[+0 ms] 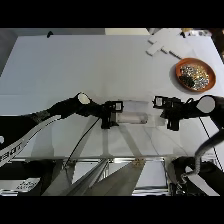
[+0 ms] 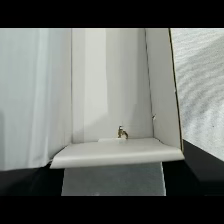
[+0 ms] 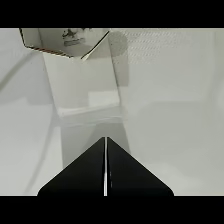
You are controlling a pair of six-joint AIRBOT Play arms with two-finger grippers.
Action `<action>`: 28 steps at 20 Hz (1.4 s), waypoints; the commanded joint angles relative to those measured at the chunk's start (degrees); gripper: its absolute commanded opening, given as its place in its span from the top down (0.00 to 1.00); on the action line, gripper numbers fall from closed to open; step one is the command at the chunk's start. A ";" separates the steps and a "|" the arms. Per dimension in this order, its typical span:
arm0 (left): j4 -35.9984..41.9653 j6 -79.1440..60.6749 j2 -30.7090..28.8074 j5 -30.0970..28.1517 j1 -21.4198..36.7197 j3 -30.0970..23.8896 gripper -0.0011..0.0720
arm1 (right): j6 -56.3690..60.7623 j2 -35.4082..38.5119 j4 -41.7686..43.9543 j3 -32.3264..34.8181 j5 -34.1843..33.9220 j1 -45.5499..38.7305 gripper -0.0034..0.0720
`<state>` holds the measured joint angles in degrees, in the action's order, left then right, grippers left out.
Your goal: Fold the box and place the chain.
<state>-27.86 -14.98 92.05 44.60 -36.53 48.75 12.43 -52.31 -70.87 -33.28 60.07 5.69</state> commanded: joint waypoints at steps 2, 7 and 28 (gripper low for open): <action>0.00 -0.02 0.00 0.00 0.00 -0.04 0.64 | -5.25 0.00 6.60 1.11 -1.01 -0.04 0.93; 0.00 -0.02 0.00 0.00 0.00 -0.04 0.64 | -10.62 -5.27 7.15 1.11 -4.20 0.79 0.61; 0.00 -0.02 0.00 0.00 0.00 -0.04 0.64 | -15.82 -11.63 12.44 1.16 -6.75 7.08 0.72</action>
